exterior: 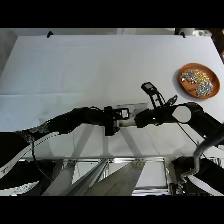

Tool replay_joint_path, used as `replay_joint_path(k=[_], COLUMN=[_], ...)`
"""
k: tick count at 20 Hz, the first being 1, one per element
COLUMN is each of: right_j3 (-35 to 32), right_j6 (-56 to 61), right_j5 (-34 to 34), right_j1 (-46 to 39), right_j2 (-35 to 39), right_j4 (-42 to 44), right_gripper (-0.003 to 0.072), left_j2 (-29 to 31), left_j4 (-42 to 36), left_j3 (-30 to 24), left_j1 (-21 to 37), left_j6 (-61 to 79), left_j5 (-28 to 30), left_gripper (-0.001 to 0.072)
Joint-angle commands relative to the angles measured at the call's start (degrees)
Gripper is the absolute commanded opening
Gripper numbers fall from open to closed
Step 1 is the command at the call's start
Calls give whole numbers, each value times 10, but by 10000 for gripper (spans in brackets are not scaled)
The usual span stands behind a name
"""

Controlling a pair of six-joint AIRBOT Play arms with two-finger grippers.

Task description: Fold the box and place the chain.

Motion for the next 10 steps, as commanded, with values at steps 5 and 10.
replay_joint_path(k=[5,10], right_j3=[-2,1], right_j6=[-2,0], right_j5=[-16,0], right_j1=[17,2], right_j2=[-24,39], right_j4=[4,3], right_gripper=[245,244], left_j2=[0,0], left_j4=[0,0], left_j3=[0,0], left_j1=[0,0], left_j6=[0,0], left_j5=[0,1], left_gripper=[153,153])
